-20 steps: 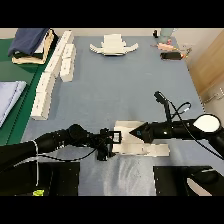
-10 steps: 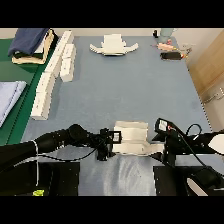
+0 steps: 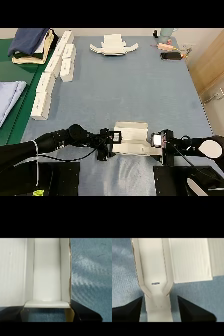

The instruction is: Fold the box.

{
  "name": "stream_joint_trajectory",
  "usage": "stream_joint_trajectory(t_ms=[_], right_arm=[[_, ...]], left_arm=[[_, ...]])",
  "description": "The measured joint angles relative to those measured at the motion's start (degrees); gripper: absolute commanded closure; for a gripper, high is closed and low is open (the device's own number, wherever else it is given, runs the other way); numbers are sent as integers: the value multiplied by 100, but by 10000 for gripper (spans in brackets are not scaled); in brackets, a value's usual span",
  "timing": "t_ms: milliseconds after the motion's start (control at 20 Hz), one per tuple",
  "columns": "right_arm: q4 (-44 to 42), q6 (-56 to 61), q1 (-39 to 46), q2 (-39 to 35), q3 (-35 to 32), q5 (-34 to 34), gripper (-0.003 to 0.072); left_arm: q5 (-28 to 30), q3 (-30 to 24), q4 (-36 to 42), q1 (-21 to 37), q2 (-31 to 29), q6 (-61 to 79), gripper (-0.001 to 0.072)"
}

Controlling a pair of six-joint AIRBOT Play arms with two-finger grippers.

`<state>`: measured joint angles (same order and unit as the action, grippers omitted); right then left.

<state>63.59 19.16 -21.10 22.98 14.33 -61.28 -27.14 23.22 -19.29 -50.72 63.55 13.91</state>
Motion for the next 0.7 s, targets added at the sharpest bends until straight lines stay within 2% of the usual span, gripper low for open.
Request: stream_joint_trajectory(t_ms=[100, 150, 200, 250, 500, 600, 700], right_arm=[[-229, -162, 0, 164, -42, 92, 335], [-372, -238, -2, 240, -52, 131, 372], [-496, -323, 0, 315, -63, 155, 449], [-623, -402, -2, 374, -68, 188, 476], [-1047, -682, -4, 514, -83, 492, 476], [-1178, -778, -11, 603, -83, 581, 443], [-1272, -835, -48, 717, -83, 643, 144]], left_arm=[[-2, 0, 0, 0, 0, 0, 189], [-2, 0, 0, 0, 0, 0, 189], [-2, 0, -2, 0, 0, 0, 189], [0, 0, -2, 0, 2, 0, 189], [7, 0, -2, 0, 0, -7, 189], [4, 0, -4, 0, 0, -9, 188], [4, 0, -4, 0, 2, -9, 188]])
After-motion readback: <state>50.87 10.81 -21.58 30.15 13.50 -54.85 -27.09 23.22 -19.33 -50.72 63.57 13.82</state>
